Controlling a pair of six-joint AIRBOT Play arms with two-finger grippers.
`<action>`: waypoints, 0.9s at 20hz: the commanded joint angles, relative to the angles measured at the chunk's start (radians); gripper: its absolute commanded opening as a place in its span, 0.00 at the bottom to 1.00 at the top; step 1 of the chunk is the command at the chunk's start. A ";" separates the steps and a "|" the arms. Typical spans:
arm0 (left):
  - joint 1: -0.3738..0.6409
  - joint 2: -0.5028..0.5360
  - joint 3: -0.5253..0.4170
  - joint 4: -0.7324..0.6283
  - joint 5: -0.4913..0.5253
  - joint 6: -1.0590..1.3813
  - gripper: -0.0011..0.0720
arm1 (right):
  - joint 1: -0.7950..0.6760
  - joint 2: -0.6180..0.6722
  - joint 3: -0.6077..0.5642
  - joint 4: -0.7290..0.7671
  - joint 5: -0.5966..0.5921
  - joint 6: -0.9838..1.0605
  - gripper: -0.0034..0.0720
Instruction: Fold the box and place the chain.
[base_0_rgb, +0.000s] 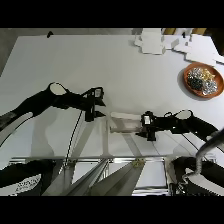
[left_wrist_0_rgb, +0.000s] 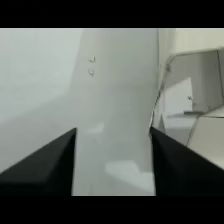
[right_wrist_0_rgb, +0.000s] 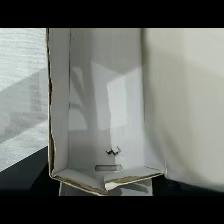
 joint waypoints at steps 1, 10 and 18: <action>0.012 0.113 0.001 0.174 -0.083 -0.168 0.40 | 0.000 0.001 0.001 0.006 -0.004 0.006 0.49; -0.280 0.286 0.001 0.206 -0.147 -0.423 0.02 | 0.000 0.001 0.001 0.006 -0.003 0.006 0.49; -0.480 0.163 0.001 0.202 0.351 -0.605 0.02 | 0.000 0.001 0.001 0.006 -0.003 0.006 0.49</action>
